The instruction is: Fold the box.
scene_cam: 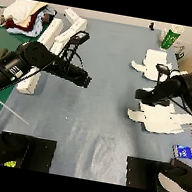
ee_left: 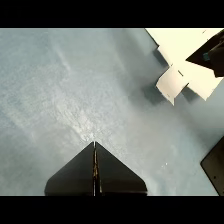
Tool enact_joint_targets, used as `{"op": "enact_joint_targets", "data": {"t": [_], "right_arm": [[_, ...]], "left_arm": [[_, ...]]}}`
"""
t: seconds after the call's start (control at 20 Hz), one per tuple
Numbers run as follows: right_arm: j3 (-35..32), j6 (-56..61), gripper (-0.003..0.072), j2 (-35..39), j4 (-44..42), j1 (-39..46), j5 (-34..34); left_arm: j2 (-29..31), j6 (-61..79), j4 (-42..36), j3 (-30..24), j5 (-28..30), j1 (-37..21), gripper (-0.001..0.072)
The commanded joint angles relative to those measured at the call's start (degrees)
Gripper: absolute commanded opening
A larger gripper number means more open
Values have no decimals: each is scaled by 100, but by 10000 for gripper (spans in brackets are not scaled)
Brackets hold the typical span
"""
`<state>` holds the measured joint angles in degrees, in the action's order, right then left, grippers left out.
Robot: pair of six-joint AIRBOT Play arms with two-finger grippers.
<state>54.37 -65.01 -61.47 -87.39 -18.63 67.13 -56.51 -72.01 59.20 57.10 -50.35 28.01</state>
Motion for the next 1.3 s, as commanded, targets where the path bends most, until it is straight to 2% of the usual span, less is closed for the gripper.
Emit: {"op": "enact_joint_targets", "data": {"t": [0.0, 0.05, 0.15, 0.25, 0.3, 0.35, 0.45, 0.55, 0.65, 0.8, 1.0, 1.2, 1.25], "right_arm": [[820, 79, 4, -120, 1123, 726, 1139], [1180, -205, 5, -201, 1399, 1252, 1427], [1703, -1158, 118, -439, 1493, 2618, 1311], [1963, -1871, 424, -850, 1401, 3838, 922], [2100, -2321, 438, -1113, 1244, 4350, 925], [2280, -2863, 439, -1440, 868, 4876, 1064], [2590, -3956, 439, -2090, -501, 5755, 1495], [2798, -4352, 439, -2673, -1696, 6413, 1727], [2949, -4612, 439, -3193, -1823, 6706, 2124], [2951, -5368, 438, -3696, -2385, 6865, 2275], [2959, -5508, 436, -4186, -2715, 6804, 2634], [2946, -5508, 278, -4221, -2892, 6673, 2992], [2918, -5508, 274, -4207, -2896, 6588, 2999]], "left_arm": [[4, 0, -52, 0, 289, 2, 14], [4, -2, -52, 0, 446, 0, 14], [4, -4, -79, 0, 612, 0, 15], [4, -7, -164, 2, 688, 0, 15], [4, -11, -184, 0, 684, 0, 15], [4, -129, -186, 2, 684, 0, 15], [4, -306, -310, 2, 680, 0, 16], [4, -306, -393, 2, 717, 0, 16], [2, -306, -468, 2, 756, 0, 16], [0, -304, -522, 2, 962, 0, 16], [0, -308, -568, 2, 990, 0, 15], [0, -308, -704, 2, 968, 0, 15], [0, -306, -737, 2, 964, 0, 15]]}}
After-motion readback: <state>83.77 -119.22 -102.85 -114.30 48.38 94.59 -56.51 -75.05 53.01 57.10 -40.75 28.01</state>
